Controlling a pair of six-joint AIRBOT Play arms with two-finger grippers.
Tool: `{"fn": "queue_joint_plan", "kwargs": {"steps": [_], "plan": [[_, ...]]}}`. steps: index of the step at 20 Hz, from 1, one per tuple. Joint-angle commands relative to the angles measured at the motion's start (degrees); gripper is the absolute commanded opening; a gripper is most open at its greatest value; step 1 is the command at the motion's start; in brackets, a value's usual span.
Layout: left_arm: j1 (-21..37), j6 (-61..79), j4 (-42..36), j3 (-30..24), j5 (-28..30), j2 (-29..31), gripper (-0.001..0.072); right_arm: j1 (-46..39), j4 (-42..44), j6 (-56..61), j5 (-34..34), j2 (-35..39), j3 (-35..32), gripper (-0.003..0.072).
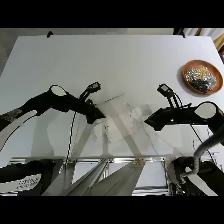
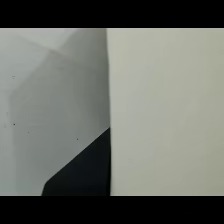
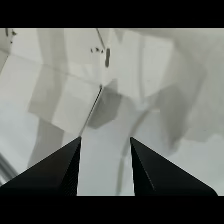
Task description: Fold the box and place the chain.
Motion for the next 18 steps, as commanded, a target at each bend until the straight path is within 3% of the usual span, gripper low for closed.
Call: {"fn": "queue_joint_plan", "kwargs": {"steps": [1, 5, 8, 10, 14, 18], "plan": [[-3.37, -8.39, 19.23, 9.31, -6.05, 0.17, 0.0004, 0.02, -0.81, 1.57, 4.61, 0.09, 1.79, 0.0347], [-9.6, -1.2, 19.63, 16.65, -2.8, 0.17, 0.0006, 0.02, -5.38, 4.81, 10.21, 3.67, 4.81, 0.0345], [-13.6, -0.31, 18.95, 16.72, 2.51, -0.02, 0.0005, 0.02, -13.42, 9.05, 13.25, 11.32, 4.81, 0.0345], [-14.51, 0.48, 13.84, 16.7, 5.01, -0.92, 0.0003, 0.02, -18.67, 10.67, 13.88, 17.09, 4.81, 0.0345], [-14.71, 4.26, 11.02, 16.7, 6.47, -4.63, 0.0003, -0.02, -19.82, 11.98, 13.92, 25.16, 4.76, 0.0345], [-14.71, 4.24, 13.14, 16.68, 6.97, -7.48, 0.0003, -0.02, -19.82, 11.98, 13.68, 26.21, 4.74, 0.0345]]}}
